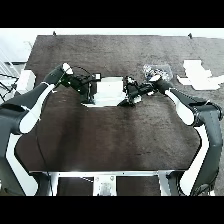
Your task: Fold the box and place the chain.
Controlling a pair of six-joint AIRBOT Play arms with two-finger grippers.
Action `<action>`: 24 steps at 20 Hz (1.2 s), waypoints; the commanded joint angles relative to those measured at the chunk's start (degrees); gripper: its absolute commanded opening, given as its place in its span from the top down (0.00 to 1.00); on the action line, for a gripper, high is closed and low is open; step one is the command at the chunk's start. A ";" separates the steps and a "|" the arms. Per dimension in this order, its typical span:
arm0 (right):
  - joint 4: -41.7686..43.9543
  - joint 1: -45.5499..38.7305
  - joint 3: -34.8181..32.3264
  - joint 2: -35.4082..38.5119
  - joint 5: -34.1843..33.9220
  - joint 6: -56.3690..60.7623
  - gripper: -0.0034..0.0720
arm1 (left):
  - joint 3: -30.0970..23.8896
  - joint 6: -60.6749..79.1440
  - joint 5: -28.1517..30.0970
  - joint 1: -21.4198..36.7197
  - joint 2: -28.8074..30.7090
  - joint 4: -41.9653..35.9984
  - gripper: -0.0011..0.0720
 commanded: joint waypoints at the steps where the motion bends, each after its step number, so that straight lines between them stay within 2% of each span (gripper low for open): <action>1: 0.00 0.04 -0.02 0.02 0.00 0.02 0.18 | -0.02 0.15 0.39 -0.22 -0.04 1.03 0.17; 13: 0.00 0.04 -0.02 0.02 0.02 0.02 0.18 | -0.02 0.15 -0.07 -0.37 -0.04 -0.94 0.17; 14: 0.00 0.04 -0.02 0.02 0.02 0.02 0.18 | -0.02 0.13 -0.11 -0.37 -0.04 -0.94 0.22; 15: 0.00 0.04 -0.02 0.02 0.02 0.02 0.18 | -0.02 0.17 -0.59 -0.37 -0.04 -1.07 0.48; 16: 0.02 0.04 -0.02 0.02 0.00 0.02 0.18 | -0.02 0.33 -1.05 -0.37 -0.04 -1.07 0.57; 24: 0.02 0.04 -0.02 0.02 0.00 0.02 0.18 | -0.02 0.81 -1.11 -0.37 -0.07 -5.22 0.57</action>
